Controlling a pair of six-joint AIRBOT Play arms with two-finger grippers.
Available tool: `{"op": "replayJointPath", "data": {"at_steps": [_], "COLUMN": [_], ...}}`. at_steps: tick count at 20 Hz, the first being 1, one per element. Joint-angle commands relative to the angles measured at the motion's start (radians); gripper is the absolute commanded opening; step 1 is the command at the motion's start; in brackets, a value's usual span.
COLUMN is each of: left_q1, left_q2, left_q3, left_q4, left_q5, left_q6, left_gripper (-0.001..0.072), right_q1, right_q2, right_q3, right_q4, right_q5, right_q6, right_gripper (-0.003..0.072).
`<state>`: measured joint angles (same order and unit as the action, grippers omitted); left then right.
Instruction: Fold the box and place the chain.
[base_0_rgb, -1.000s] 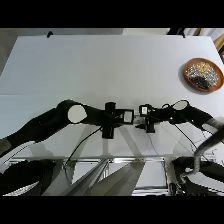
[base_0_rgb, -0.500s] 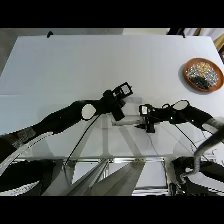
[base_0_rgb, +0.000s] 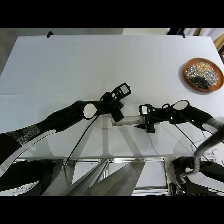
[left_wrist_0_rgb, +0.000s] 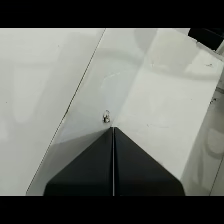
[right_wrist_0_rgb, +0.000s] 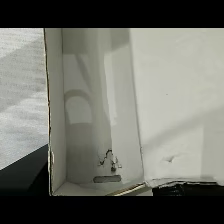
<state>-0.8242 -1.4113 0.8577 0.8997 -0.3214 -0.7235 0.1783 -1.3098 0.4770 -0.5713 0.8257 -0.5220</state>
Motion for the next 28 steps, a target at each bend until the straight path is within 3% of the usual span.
{"op": "replayJointPath", "data": {"at_steps": [1,4,7,10,13,18,21,28], "left_q1": [0.000,0.000,0.013,0.053,0.058,0.044,0.059,0.145], "left_q2": [0.000,0.043,0.161,0.283,0.286,0.155,0.076,0.061], "left_q3": [0.000,0.000,0.000,0.000,-0.002,-0.003,-0.003,-0.003], "left_q4": [0.000,0.066,0.269,0.400,0.413,0.261,0.256,0.257], "left_q5": [-0.015,-0.019,-0.102,-0.353,-0.589,-0.537,-0.539,-0.550], "left_q6": [0.002,0.008,-0.004,0.003,0.113,0.248,0.255,0.256], "left_gripper": [0.0001,0.0001,0.0001,0.0001,0.0001,0.0002,0.0002,0.0036], "right_q1": [0.001,0.001,0.001,0.001,0.001,0.001,0.001,0.001], "right_q2": [0.000,0.000,0.000,0.000,0.000,0.000,0.000,0.000], "right_q3": [0.000,0.000,0.000,0.000,0.000,0.000,0.000,0.000], "right_q4": [0.000,0.000,0.000,0.000,0.000,0.000,0.000,0.000], "right_q5": [0.001,0.001,0.001,0.001,0.001,0.001,0.001,0.001], "right_q6": [0.000,0.000,0.000,0.000,0.000,0.000,0.000,0.000], "right_gripper": [0.0403,0.0403,0.0403,0.0403,0.0403,0.0403,0.0403,0.0403]}}
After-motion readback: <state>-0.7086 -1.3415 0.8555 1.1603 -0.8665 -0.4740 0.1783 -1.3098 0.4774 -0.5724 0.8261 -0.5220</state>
